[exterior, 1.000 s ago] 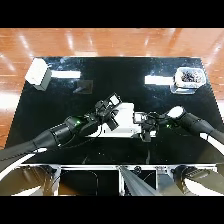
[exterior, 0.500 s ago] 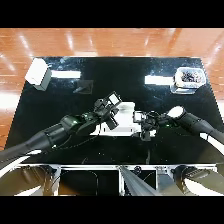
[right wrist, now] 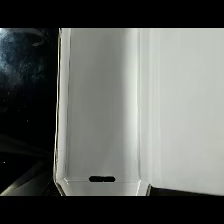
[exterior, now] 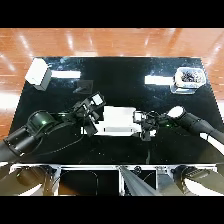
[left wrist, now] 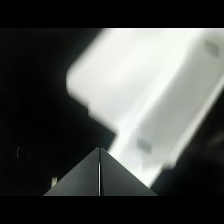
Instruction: Fold the box and place the chain.
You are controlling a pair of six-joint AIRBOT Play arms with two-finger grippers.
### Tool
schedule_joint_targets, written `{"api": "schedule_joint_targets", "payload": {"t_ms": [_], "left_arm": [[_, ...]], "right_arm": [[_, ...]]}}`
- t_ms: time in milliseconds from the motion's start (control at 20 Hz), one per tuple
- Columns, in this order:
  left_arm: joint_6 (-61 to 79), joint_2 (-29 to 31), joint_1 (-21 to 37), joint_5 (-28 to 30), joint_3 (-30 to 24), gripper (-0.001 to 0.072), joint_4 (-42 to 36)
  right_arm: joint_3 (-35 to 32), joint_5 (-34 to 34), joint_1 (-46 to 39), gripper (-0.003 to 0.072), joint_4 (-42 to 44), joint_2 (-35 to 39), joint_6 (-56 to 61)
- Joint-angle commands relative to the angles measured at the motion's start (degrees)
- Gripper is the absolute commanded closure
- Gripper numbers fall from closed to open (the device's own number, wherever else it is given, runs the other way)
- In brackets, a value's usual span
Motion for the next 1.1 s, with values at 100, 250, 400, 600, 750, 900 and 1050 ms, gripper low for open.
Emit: {"api": "schedule_joint_targets", "payload": {"t_ms": [100,250,400,600,750,900,1050], "left_arm": [[-2.73,2.05,9.97,5.64,-4.79,0.0693,-0.55],[16.44,1.92,19.78,5.97,-5.31,0.0693,-19.34],[24.46,0.37,21.20,9.40,-5.31,0.0653,-23.52],[26.47,-5.51,16.59,9.64,-5.31,0.0080,-23.69],[36.89,-8.81,12.63,4.94,-5.31,0.0083,-23.71],[43.17,-9.79,11.98,-3.67,-5.29,0.0086,-24.57],[43.60,-11.10,10.38,-3.17,-5.29,0.0100,-25.20]], "right_arm": [[0.02,0.09,0.00,0.0155,-0.04,0.02,0.04],[0.02,0.11,0.00,0.0155,-0.02,0.02,0.04],[0.02,0.09,0.00,0.0155,0.00,0.02,0.04],[0.02,0.09,0.00,0.0155,-0.02,0.02,0.04],[0.02,0.09,0.00,0.0155,-0.04,0.02,0.02],[0.00,0.09,0.00,0.0155,-0.04,0.02,0.02],[0.00,0.09,0.02,0.0155,-0.04,0.02,0.02]]}}
